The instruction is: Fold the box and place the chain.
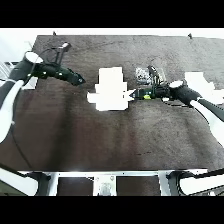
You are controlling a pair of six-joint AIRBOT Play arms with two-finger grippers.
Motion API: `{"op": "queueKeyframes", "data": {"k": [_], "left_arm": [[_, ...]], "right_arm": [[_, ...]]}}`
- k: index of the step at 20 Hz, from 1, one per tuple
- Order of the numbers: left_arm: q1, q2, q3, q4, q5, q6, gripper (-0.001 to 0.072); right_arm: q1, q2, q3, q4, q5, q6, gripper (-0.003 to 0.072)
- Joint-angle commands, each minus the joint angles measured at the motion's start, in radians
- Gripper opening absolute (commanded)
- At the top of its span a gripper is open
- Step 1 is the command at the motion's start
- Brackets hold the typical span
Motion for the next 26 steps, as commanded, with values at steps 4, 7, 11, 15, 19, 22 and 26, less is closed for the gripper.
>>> {"op": "queueKeyframes", "data": {"k": [4,7,11,15,19,22,26], "left_arm": [[-0.043,-0.159,0.182,0.067,-0.046,-0.058,0.0645],[-0.044,-0.188,0.196,0.031,-0.058,-0.045,0.0674],[-0.046,-0.232,0.206,-0.058,-0.06,-0.013,0.0675],[-0.069,-0.269,0.225,-0.072,-0.068,-0.008,0.0674],[-0.093,-0.285,0.226,-0.095,-0.027,-0.006,0.0674],[-0.1,-0.289,0.226,-0.098,-0.007,-0.008,0.0673],[-0.1,-0.314,0.226,-0.116,-0.007,-0.006,0.0672]], "right_arm": [[0.044,0.016,-0.058,0.028,-0.112,-0.133,0.0004],[0.048,0.017,-0.061,0.033,-0.129,-0.135,0.0005],[0.049,0.017,-0.061,0.054,-0.138,-0.136,0.0005],[0.049,0.017,-0.061,0.069,-0.145,-0.137,0.0005],[0.049,0.017,-0.061,0.069,-0.145,-0.15,0.0005],[0.048,0.017,-0.061,0.069,-0.145,-0.151,0.0006],[0.048,0.017,-0.061,0.069,-0.145,-0.152,0.0006]]}}
